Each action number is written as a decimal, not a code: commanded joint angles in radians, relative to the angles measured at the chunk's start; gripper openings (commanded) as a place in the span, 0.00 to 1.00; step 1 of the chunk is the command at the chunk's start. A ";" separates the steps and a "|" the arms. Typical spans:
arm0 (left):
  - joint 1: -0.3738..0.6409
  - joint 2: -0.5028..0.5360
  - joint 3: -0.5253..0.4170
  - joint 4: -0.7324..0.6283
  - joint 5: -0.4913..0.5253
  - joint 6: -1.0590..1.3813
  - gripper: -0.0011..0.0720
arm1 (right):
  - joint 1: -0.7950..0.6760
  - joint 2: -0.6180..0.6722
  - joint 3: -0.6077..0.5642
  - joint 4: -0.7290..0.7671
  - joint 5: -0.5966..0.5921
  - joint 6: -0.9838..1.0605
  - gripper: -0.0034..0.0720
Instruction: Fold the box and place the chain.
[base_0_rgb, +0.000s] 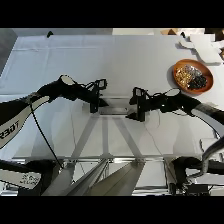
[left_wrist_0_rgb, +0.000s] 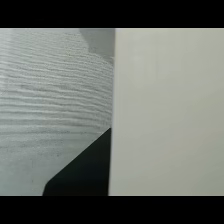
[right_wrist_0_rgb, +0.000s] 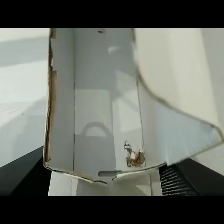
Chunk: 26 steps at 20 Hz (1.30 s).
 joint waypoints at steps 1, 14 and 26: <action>0.000 -0.001 -0.001 -0.001 0.001 0.000 0.03 | -0.011 -0.068 0.030 0.041 0.086 -0.041 0.97; 0.000 -0.001 -0.001 -0.001 0.002 -0.001 0.03 | 0.003 -0.083 0.037 0.039 0.068 -0.045 0.97; 0.000 -0.001 -0.001 -0.001 0.002 0.000 0.03 | 0.003 -0.072 0.025 0.023 0.040 -0.042 0.97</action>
